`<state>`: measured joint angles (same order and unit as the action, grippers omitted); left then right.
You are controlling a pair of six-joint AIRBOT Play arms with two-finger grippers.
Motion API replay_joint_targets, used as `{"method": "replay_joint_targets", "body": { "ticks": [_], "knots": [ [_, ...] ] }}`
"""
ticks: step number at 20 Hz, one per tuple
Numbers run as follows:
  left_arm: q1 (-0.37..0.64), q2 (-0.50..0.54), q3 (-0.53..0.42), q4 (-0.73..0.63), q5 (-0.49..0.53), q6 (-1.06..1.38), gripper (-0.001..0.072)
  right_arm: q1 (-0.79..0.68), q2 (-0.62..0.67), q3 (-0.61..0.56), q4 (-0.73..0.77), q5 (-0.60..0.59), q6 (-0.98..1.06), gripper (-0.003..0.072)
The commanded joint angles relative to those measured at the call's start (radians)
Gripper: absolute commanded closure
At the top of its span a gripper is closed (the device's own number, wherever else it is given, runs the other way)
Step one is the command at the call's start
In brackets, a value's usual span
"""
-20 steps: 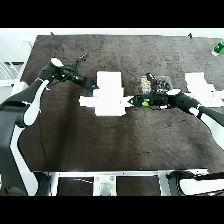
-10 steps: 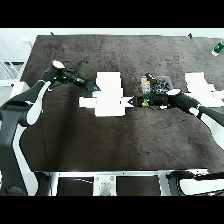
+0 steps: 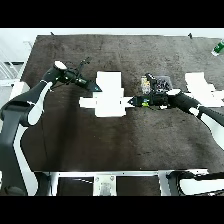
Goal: Fold the box and place the chain.
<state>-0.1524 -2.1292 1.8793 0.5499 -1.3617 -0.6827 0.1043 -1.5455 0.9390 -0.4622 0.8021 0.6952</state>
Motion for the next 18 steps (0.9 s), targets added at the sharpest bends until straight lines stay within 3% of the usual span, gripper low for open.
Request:
{"method": "replay_joint_targets", "body": {
  "ticks": [1,2,3,13,14,15,17,18],
  "knots": [
    [0.000,0.000,0.001,0.000,0.006,0.008,0.0355,0.000,0.000,0.001,0.001,-0.001,0.000,0.0673],
    [0.000,0.000,0.001,0.000,0.007,0.011,0.0393,0.000,0.000,0.001,0.001,-0.001,0.000,0.0673],
    [0.000,0.000,0.001,0.000,0.008,0.013,0.0503,0.000,0.000,0.001,0.000,-0.001,0.000,0.0674],
    [0.000,0.000,0.001,0.019,-0.031,0.056,0.0502,0.000,0.000,0.008,0.000,-0.001,0.000,0.0673],
    [0.000,0.000,0.001,0.019,-0.032,0.064,0.0605,0.000,0.000,0.008,0.000,-0.001,0.000,0.0674],
    [0.000,0.000,0.001,0.019,-0.036,0.083,0.0662,0.000,0.000,0.008,0.001,-0.001,0.000,0.0673],
    [0.000,0.001,0.001,0.019,-0.038,0.116,0.0687,0.000,0.000,0.008,0.000,-0.001,0.000,0.0672],
    [0.000,0.002,0.001,0.018,-0.042,0.141,0.0687,-0.002,0.000,0.008,0.001,-0.001,0.000,0.0594]
  ]
}}
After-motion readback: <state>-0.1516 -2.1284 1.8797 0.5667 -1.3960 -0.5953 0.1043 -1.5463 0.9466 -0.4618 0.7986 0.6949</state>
